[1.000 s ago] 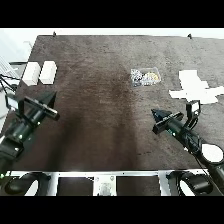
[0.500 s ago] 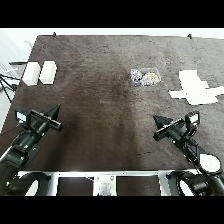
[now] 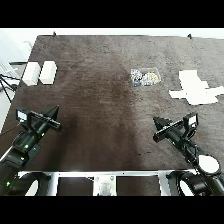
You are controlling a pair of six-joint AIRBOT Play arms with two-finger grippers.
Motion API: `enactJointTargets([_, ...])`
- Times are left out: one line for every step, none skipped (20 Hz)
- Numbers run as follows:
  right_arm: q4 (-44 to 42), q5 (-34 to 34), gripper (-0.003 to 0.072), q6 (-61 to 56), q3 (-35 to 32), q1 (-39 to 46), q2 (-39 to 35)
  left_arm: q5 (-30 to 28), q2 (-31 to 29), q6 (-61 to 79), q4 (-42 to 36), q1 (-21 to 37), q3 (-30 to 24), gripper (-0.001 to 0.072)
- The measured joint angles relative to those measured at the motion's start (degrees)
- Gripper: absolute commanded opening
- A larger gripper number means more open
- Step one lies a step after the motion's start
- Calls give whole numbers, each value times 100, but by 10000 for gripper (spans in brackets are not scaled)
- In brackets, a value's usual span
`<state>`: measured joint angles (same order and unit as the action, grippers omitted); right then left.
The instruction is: Fold the box and place the chain.
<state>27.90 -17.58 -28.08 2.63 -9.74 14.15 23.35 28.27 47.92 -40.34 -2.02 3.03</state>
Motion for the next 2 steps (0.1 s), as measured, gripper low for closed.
enactJointTargets([2, 0, 7, 0, 0, 2, 0, -2, 0, 0, 0, 0, 0, 20])
enactJointTargets([2, 0, 7, 0, 0, 0, 0, -2, 0, 0, 0, -2, 0, 20])
